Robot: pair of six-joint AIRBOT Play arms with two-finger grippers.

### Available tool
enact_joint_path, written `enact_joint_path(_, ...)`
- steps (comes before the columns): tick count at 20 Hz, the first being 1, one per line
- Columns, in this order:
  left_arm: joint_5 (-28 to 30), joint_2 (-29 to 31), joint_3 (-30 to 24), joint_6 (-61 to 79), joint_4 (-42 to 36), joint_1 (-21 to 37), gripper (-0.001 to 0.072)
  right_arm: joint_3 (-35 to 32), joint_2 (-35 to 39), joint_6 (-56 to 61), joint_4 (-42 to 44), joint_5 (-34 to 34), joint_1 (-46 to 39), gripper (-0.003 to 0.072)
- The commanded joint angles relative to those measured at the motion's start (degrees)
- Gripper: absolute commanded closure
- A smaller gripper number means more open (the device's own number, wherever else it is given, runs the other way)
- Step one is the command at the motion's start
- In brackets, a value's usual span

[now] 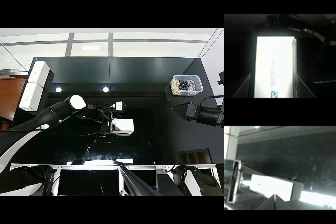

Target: Fold the box and place the chain.

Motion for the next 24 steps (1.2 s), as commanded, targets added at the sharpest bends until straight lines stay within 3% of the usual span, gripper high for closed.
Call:
enact_joint_path(1, -1.36, -0.17, 0.33, -1.03, 0.15, 0.09, 0.0002, -0.02, 0.07, 0.02, 0.00, 0.07, -0.04, 0.0667)
enact_joint_path(18, -2.89, -4.17, 0.33, -3.02, 0.90, 1.09, 0.0002, -0.02, 0.07, 0.02, -0.74, 0.02, -0.04, 0.0667)
enact_joint_path(24, 0.61, -6.38, 0.35, -5.38, 1.14, -0.13, 0.0003, -0.02, 0.04, 0.02, -1.01, -0.48, -0.04, 0.0667)
